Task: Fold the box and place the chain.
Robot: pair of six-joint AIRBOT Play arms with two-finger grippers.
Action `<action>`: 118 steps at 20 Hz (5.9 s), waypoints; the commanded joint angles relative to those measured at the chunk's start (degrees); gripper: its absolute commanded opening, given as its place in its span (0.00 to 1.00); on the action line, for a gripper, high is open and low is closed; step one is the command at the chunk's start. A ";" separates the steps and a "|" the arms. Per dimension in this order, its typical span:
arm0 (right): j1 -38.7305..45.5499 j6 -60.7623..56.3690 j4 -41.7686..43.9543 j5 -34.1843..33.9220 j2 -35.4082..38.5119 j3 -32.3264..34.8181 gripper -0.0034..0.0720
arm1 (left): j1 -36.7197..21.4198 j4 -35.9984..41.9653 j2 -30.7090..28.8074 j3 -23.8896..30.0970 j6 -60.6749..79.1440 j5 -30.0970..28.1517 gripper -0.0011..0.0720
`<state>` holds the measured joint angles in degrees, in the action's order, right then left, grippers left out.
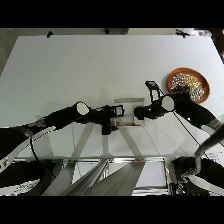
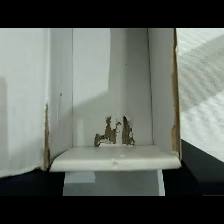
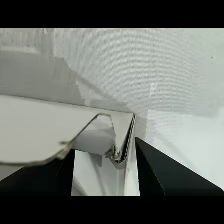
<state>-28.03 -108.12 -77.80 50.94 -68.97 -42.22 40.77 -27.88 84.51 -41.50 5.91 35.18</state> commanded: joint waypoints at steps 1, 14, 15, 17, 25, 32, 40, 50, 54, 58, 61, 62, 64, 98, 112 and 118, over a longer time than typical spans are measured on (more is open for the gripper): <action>-2.03 -5.92 -7.06 0.11 -0.61 -1.38 0.58 | 0.02 -0.02 -0.07 -0.04 0.09 0.20 0.14; -7.02 -5.88 -7.98 0.37 -5.20 -1.38 0.19 | 0.02 -0.02 -0.07 -0.04 0.09 0.22 0.14; -7.02 -5.88 -7.96 0.50 -5.20 -1.38 0.06 | 0.02 -0.02 -0.07 -0.04 0.11 0.22 0.14; -7.02 -5.86 -7.98 0.90 -5.20 -1.38 0.06 | 0.02 -0.02 -0.04 -0.04 0.09 0.20 0.14; -7.02 -5.84 -8.00 0.44 -5.22 -1.36 0.42 | 0.02 -0.02 -0.07 -0.04 0.09 0.20 0.14; -7.02 -5.40 -8.81 1.62 -5.49 -1.33 0.06 | 0.02 -0.02 -0.04 -0.04 0.09 0.22 0.14; -7.02 -5.35 -9.49 5.77 -5.44 -1.36 0.43 | 0.02 -0.02 -0.04 -0.04 0.09 0.20 0.14; -7.02 -5.44 -8.72 6.43 -7.96 -1.33 0.38 | 0.02 -0.02 -0.04 -0.04 0.09 0.22 0.14; -7.02 -5.44 -8.55 5.55 -8.33 -1.36 0.24 | 0.02 -0.02 -0.04 -0.04 0.09 0.20 0.14; -7.02 -5.14 -8.52 5.66 -8.33 -1.36 0.06 | 0.02 -0.02 -0.07 -0.04 0.09 0.22 0.14; -7.02 -3.85 -8.37 6.43 -7.98 -1.36 0.11 | 0.02 -0.02 -0.04 -0.04 0.09 0.22 0.14; -7.02 -3.82 -8.68 6.73 -7.58 -1.36 0.31 | 0.02 -0.02 -0.04 -0.04 0.09 0.20 0.14; -7.02 -2.14 -9.22 6.93 -5.88 -1.36 0.59 | 0.02 -0.02 -0.04 -0.04 0.09 0.22 0.14; 41.79 28.96 -11.15 -2.36 -19.21 -16.20 0.75 | 0.02 -0.02 -0.04 -0.04 0.09 0.22 0.14; 41.79 29.14 -7.61 0.35 -7.50 -16.24 0.06 | 0.04 -0.02 -0.04 -0.04 0.09 0.22 0.14; 41.77 30.64 -3.13 5.68 5.92 -16.22 0.06 | 0.02 -0.02 -0.07 -0.04 0.09 0.22 0.14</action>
<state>13.74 -78.67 -84.12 53.65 -68.88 -58.37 40.82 -27.88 84.49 -41.50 6.00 35.42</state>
